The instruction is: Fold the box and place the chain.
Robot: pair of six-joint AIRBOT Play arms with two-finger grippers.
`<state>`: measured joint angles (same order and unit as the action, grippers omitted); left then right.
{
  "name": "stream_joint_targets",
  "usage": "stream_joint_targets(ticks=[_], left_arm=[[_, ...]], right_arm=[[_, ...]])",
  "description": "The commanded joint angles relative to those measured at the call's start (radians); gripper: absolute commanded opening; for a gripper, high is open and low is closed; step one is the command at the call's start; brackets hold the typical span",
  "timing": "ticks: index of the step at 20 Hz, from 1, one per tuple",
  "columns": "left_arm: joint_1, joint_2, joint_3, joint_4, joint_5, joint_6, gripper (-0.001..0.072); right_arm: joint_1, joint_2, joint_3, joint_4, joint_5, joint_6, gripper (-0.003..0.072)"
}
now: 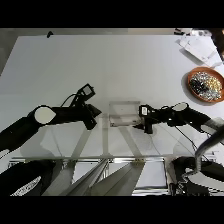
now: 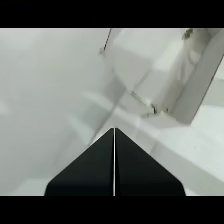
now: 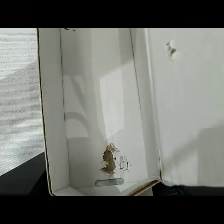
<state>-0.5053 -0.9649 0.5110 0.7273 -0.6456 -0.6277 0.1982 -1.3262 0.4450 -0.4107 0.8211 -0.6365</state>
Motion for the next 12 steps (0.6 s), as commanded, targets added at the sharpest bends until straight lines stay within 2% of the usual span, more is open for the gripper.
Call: stream_joint_targets(ticks=[1,5,9,12], left_arm=[[0.092,0.040,-0.069,0.085,-0.087,-0.261,0.0004],[0.098,-0.015,-0.103,0.065,-0.097,-0.380,0.0005],[0.095,-0.108,-0.102,-0.027,-0.083,-0.393,0.0005],[0.042,-0.159,-0.101,-0.096,0.010,-0.385,0.0007]], right_arm=[[0.000,0.000,0.000,-0.001,0.002,0.000,0.0413],[0.000,0.000,0.000,-0.001,0.002,0.000,0.0413],[0.000,0.000,0.000,-0.001,0.002,0.000,0.0413],[0.000,0.000,0.000,-0.001,0.002,0.000,0.0413]])
